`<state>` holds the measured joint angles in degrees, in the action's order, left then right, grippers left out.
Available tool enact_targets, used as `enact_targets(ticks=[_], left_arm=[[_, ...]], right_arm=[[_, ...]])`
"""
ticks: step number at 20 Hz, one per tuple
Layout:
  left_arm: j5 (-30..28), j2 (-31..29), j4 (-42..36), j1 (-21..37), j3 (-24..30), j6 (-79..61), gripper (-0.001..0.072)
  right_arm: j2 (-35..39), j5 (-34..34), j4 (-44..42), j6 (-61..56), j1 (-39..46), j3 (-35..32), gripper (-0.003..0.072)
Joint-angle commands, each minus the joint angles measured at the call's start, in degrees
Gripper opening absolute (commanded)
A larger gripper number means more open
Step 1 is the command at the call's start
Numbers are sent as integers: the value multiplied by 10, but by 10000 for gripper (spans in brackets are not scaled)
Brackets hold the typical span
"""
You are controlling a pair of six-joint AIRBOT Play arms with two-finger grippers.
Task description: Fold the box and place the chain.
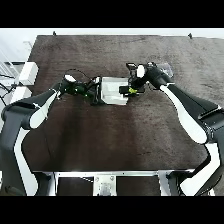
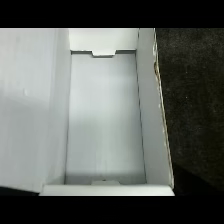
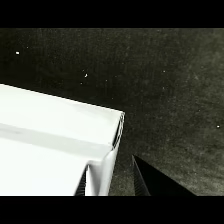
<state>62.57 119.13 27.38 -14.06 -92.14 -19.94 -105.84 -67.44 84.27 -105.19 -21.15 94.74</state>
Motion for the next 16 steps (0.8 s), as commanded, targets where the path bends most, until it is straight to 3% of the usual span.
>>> enact_targets(ticks=[1,4,6,16], left_arm=[[0,0,0,1,0,0,579],[0,0,0,0,0,0,579],[0,0,0,1,0,0,578],[-1,0,0,1,0,0,579]], right_arm=[[-8,5,5,-20,-7,6,335],[-23,7,5,-39,-7,23,333],[-25,0,5,-39,-9,24,286],[-37,-88,67,-66,-10,60,295]])
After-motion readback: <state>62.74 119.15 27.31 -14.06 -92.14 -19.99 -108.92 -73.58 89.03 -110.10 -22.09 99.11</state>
